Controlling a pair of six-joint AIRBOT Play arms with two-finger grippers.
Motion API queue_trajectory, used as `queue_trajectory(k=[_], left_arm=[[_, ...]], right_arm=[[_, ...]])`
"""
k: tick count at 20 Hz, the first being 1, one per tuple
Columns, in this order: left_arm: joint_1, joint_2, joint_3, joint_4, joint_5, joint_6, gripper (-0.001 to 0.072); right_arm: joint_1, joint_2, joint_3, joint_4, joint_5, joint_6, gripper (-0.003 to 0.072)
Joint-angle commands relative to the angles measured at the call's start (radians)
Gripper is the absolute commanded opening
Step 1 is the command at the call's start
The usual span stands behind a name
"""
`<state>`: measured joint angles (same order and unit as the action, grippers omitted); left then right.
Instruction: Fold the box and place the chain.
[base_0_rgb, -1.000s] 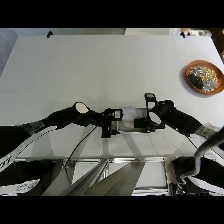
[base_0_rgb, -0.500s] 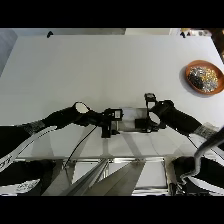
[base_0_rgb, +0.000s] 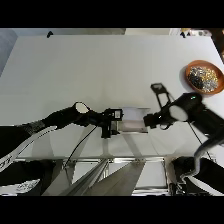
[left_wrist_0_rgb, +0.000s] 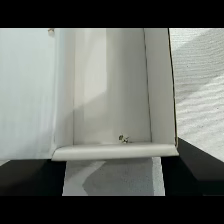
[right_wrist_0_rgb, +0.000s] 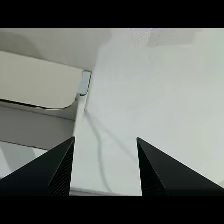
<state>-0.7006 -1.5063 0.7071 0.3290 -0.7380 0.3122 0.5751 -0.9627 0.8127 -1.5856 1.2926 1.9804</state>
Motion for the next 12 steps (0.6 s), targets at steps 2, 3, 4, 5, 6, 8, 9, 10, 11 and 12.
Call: queue_trajectory(k=[2,3,4,5,6,8,9,10,11,12], left_arm=[[0.001,0.000,0.000,0.000,0.001,0.000,0.0274],[0.001,0.000,0.000,0.000,0.001,0.000,0.0274],[0.001,0.000,0.000,0.000,0.001,0.001,0.0274],[0.001,0.000,0.000,0.000,0.001,0.001,0.0274],[0.001,0.000,0.000,0.000,0.001,0.000,0.0274],[0.001,0.000,0.000,0.000,0.001,0.000,0.0274],[0.001,0.000,0.000,0.000,0.001,0.000,0.0274],[0.001,0.000,0.000,0.000,0.001,0.000,0.0274],[0.001,0.000,0.000,0.000,0.001,0.001,0.0274],[0.001,0.000,0.000,0.000,0.001,0.000,0.0274]], right_arm=[[-0.190,0.059,0.227,-0.039,0.049,-0.234,0.0437],[-0.254,0.041,0.283,-0.039,0.036,-0.289,0.0437],[-0.326,0.014,0.341,-0.040,0.024,-0.341,0.0437],[-0.396,-0.023,0.397,-0.043,0.019,-0.383,0.0436],[-0.476,-0.075,0.458,-0.048,0.016,-0.419,0.0434],[-0.628,-0.191,0.562,-0.059,0.014,-0.446,0.0385],[-0.702,-0.249,0.596,-0.059,0.005,-0.447,0.0383],[-0.765,-0.300,0.612,-0.059,-0.007,-0.454,0.0337],[-0.822,-0.349,0.619,-0.056,-0.022,-0.457,0.0283],[-0.875,-0.398,0.619,-0.055,-0.043,-0.462,0.0277]])
